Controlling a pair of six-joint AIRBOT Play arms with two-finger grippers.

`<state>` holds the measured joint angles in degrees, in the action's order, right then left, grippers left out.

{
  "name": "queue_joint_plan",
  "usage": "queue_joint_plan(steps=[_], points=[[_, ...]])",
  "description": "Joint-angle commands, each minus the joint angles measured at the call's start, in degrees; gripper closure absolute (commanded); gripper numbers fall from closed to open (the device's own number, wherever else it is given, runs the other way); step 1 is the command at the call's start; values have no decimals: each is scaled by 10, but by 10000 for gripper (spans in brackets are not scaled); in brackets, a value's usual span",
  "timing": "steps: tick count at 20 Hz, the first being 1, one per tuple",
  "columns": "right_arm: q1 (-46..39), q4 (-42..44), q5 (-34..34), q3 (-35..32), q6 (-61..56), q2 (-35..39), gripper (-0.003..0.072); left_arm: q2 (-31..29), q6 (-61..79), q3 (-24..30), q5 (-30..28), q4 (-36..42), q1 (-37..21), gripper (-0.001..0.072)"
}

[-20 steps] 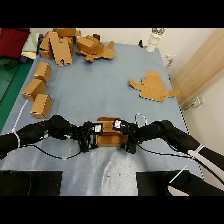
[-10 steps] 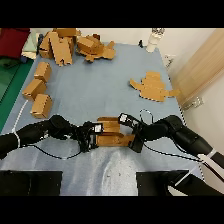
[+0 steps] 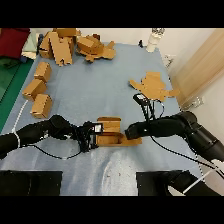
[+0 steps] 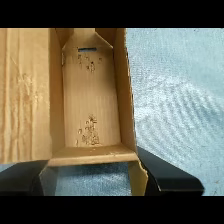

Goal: Fold the box.

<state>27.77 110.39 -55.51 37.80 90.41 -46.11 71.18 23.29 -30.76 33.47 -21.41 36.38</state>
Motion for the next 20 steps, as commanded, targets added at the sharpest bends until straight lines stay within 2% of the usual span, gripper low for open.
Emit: queue_joint_plan(steps=[1,4,6,10,13,20], points=[[-1,191,80,2,14,-59,688,0,0,0,0,0,0,307],[-1,325,89,2,105,-119,688,0,0,0,0,0,0,307],[-10,364,96,2,124,-134,689,0,-1,0,1,0,0,307],[-65,371,88,2,141,-146,690,0,-3,0,1,0,0,307],[-106,376,42,2,156,-178,690,0,-3,0,1,0,0,307],[-106,385,26,1,197,-251,690,0,-3,0,1,0,0,307]])
